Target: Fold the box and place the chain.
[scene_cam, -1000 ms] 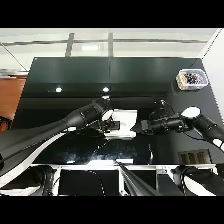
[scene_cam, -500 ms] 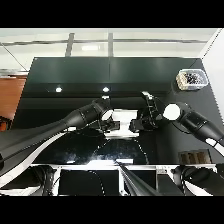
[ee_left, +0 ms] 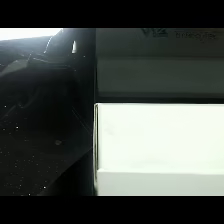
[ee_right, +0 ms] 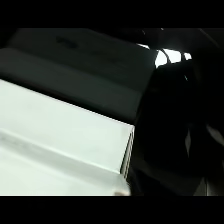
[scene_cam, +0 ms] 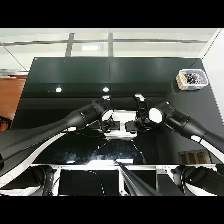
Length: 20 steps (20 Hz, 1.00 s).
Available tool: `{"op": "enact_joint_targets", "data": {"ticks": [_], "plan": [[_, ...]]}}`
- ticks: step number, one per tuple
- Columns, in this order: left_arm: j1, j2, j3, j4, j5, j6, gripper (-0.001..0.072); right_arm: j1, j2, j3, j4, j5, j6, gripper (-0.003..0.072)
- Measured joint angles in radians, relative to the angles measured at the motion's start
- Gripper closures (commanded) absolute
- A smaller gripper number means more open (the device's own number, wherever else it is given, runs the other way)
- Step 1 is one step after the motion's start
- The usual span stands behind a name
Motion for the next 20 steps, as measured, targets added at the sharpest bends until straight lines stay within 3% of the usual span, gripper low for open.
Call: {"op": "enact_joint_targets", "data": {"ticks": [11,20], "plan": [[0.000,0.000,0.000,-0.002,0.000,0.000,0.0680,0.069,-0.106,0.141,-0.147,0.155,0.198,0.0378],[0.000,0.000,0.000,-0.004,-0.001,0.000,0.0679,0.085,-0.158,0.166,-0.180,0.200,0.277,0.0385]]}}
